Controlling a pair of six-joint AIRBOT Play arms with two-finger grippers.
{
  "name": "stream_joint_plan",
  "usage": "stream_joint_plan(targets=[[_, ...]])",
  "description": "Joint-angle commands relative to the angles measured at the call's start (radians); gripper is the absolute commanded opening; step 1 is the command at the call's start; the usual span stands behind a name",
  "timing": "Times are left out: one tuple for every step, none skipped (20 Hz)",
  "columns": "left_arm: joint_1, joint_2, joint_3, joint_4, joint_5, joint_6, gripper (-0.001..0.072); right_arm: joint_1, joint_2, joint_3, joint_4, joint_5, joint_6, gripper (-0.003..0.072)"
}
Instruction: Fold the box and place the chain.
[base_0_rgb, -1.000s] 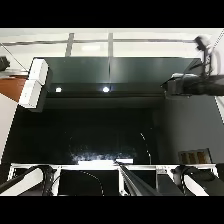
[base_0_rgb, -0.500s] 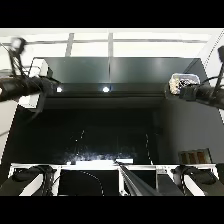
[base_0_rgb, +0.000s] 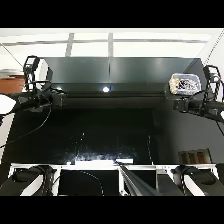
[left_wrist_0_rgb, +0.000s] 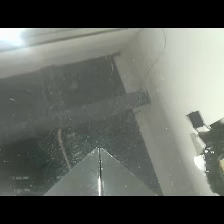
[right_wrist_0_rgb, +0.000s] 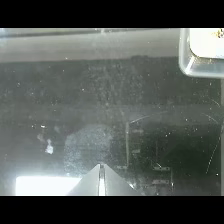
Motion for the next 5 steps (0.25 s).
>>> stream_joint_plan(targets=[[-0.002, 0.001, -0.004, -0.005, -0.003, -0.003, 0.0029, -0.001, 0.001, -0.004, 0.0, 0.003, 0.002, 0.0045], [-0.002, 0.001, -0.004, -0.005, -0.006, -0.003, 0.0029, -0.001, 0.001, -0.004, 0.0, 0.003, 0.002, 0.0045], [-0.002, 0.001, -0.004, -0.005, -0.011, -0.003, 0.0029, -0.001, 0.001, -0.004, 0.0, 0.003, 0.002, 0.0045], [-0.002, 0.001, -0.004, -0.005, -0.017, -0.003, 0.0029, -0.001, 0.001, -0.004, 0.0, 0.003, 0.002, 0.0045], [-0.002, 0.001, -0.004, -0.006, -0.024, -0.003, 0.0029, -0.001, 0.001, -0.004, 0.0, 0.003, 0.002, 0.0045]])
